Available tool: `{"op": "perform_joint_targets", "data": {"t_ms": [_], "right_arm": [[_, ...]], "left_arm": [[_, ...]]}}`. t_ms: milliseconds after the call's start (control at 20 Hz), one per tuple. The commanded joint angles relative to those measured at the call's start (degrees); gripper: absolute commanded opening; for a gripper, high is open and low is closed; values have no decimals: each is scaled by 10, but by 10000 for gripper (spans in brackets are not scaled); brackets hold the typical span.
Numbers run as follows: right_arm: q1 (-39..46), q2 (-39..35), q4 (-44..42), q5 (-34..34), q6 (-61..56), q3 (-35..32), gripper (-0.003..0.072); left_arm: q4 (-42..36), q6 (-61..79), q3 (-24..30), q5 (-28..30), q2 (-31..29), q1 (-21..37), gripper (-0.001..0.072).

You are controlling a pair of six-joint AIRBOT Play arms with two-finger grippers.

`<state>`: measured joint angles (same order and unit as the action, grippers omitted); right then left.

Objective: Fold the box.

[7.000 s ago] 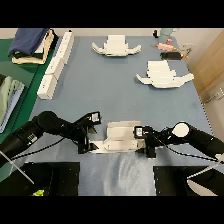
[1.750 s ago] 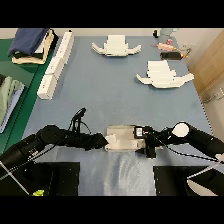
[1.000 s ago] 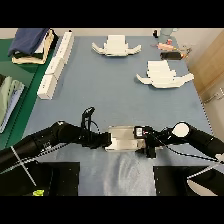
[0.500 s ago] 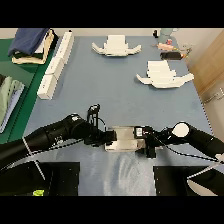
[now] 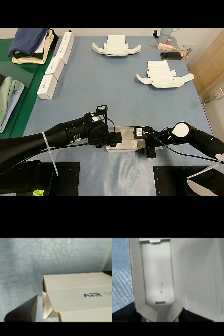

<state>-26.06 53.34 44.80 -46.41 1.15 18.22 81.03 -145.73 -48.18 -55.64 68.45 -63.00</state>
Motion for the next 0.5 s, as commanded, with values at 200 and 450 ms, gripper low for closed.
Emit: {"op": "perform_joint_targets", "data": {"t_ms": [200,450], "right_arm": [[0,0,0,0,0,0,544],[0,0,0,0,0,0,544]], "left_arm": [[42,-38,-38,-47,46,-16,345],[71,-43,-73,-68,92,-33,336]]}}
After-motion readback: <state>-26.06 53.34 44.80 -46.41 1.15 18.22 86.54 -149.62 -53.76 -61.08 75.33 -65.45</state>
